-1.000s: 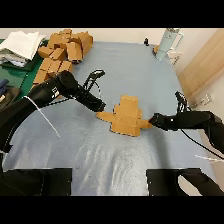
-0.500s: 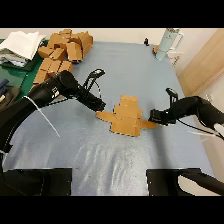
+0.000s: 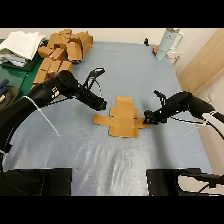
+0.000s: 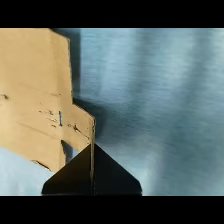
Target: Fold the box.
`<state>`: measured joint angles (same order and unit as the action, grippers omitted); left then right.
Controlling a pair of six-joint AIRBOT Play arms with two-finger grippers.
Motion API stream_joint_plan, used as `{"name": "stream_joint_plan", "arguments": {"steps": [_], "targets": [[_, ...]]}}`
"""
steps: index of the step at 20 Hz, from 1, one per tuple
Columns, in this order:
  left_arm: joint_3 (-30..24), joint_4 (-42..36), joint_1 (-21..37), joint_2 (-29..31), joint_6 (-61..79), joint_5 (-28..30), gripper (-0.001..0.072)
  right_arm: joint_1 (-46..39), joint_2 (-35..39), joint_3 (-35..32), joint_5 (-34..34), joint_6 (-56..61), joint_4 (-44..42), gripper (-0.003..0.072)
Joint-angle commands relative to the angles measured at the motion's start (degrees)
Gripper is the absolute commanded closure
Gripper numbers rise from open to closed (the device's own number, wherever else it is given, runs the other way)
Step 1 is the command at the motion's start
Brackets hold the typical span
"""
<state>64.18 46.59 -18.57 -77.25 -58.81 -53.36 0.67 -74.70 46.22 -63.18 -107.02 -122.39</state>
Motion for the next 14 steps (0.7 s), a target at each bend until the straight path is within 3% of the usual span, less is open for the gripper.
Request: {"name": "stream_joint_plan", "arguments": {"steps": [1, 6, 9, 12, 14], "targets": [[1.8, -1.8, 1.3, 0.0, -5.8, -2.5, 0.0185, 0.2, 0.5, 0.3, -1.0, -10.9, -7.8, 0.0683], [3.7, -1.2, 6.7, -0.5, -6.8, -9.6, 0.0187, 2.4, 10.1, -5.5, -1.0, -21.7, -10.1, 0.0684], [3.7, -1.5, 9.7, -2.7, -5.2, -9.2, 0.0187, 5.5, 16.6, -12.2, 3.4, -22.0, -10.1, 0.0684], [3.2, -1.6, 8.6, -3.7, -1.7, -9.6, 0.0188, 8.8, 20.3, -16.7, 7.6, -20.6, -10.1, 0.0684], [2.5, 0.7, 7.1, -4.3, -0.6, -6.7, 0.0188, 9.7, 21.7, -18.3, 9.6, -20.0, -10.1, 0.0684]]}}
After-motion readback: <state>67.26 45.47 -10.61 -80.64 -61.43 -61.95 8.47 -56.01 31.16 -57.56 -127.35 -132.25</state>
